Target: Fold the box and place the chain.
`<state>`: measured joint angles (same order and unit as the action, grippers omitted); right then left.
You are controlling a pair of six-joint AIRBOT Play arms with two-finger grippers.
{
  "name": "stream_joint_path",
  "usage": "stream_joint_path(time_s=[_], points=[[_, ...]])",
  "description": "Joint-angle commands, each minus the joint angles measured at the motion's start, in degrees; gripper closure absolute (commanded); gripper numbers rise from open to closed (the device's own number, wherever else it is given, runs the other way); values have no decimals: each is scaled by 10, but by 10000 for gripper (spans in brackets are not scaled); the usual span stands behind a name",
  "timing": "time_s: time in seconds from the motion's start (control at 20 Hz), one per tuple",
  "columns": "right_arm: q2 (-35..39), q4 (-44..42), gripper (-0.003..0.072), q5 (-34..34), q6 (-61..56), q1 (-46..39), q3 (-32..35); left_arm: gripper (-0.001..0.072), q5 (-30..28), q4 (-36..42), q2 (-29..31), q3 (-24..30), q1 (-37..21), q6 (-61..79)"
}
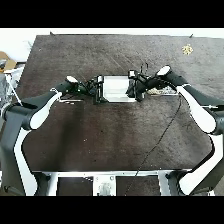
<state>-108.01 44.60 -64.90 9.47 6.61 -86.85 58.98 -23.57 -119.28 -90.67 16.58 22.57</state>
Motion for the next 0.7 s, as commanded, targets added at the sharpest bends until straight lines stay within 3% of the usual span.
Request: stream_joint_path(time_s=[0.0,0.1,0.35,0.45,0.65], points=[[-12,-15,476,0,0,11,0,440,0,0,0,0,1,0],[-12,-12,398,9,0,14,0,440,0,0,0,0,1,0],[-12,19,397,9,-2,14,0,440,0,0,0,0,1,0],[-12,14,5,12,-2,14,0,440,0,0,0,0,1,0],[-12,12,-6,13,0,14,0,440,0,0,0,0,1,0]])
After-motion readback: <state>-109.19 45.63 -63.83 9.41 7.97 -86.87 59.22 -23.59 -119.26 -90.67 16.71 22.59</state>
